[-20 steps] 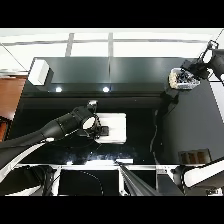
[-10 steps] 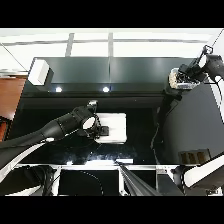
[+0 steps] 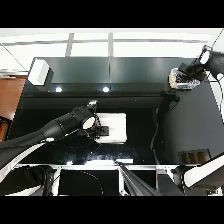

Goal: Fold the box and place the chain.

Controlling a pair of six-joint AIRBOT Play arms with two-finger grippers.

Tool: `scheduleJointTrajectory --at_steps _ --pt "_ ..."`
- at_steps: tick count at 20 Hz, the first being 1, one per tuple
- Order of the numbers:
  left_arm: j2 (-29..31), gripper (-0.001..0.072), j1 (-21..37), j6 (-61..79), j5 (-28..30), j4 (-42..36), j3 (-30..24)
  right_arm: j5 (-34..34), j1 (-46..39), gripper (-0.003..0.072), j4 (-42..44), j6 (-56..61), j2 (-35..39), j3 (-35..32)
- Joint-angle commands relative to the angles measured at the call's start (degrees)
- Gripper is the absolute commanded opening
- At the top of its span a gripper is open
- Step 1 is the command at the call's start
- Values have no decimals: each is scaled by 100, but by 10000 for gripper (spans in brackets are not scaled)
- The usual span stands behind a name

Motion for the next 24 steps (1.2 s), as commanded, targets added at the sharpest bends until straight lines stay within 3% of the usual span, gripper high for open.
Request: scheduleJointTrajectory --at_steps 1,6,11,13,19,24 --pt "-2 29 7 0 2 2 7 673 -15 45 61 -525 361 509" --pt "-2 29 7 2 2 4 7 1132 -13 44 452 -1735 1727 968" --pt "-2 29 7 0 7 4 7 1773 72 44 1471 -2415 3241 881" --pt "-2 29 7 2 28 4 7 2046 297 44 1491 -2435 3788 813" --pt "-2 29 7 0 39 7 7 2815 1663 44 1609 -2531 5307 -546" --pt "-2 29 7 2 44 9 7 3097 2688 44 2728 -2540 5429 -1816"
